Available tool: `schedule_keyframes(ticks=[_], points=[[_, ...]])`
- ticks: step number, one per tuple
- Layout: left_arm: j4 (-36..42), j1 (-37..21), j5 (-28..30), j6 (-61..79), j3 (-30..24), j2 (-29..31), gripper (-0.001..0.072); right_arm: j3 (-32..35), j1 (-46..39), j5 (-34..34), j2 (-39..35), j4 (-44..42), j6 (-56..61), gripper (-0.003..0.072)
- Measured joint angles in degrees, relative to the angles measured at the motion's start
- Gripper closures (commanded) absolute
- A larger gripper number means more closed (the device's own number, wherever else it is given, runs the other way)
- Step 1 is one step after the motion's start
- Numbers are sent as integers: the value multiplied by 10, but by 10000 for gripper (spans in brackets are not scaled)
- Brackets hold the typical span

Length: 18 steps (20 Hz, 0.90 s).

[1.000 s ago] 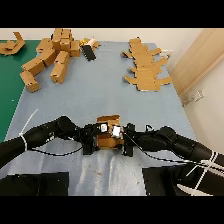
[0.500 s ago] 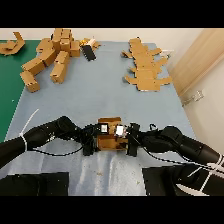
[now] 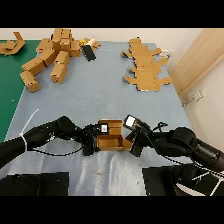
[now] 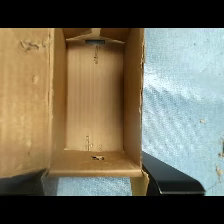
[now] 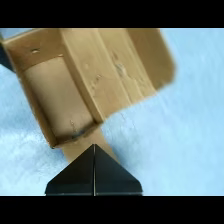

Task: Fold the box.

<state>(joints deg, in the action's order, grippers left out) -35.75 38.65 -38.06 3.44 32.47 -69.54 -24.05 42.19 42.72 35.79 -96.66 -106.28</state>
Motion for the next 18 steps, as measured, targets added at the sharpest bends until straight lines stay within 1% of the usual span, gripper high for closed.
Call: schedule_keyframes(ticks=[2,4,5,7,9,11,14,18], points=[[0,0,0,0,0,0,358,0,-33,36,-34,41,148,682],[0,0,0,0,0,0,358,0,-85,87,-64,83,282,682],[0,0,0,0,0,0,358,1,-116,113,-76,99,331,682],[0,0,0,0,0,0,358,6,-172,149,-89,111,387,683],[0,0,0,0,0,0,357,15,-213,163,-91,98,404,683],[0,0,0,0,0,0,358,27,-236,161,-81,65,404,683],[0,0,0,0,0,0,358,43,-251,131,-46,-4,375,683],[0,0,0,0,0,0,357,52,-258,86,19,-106,309,682]])
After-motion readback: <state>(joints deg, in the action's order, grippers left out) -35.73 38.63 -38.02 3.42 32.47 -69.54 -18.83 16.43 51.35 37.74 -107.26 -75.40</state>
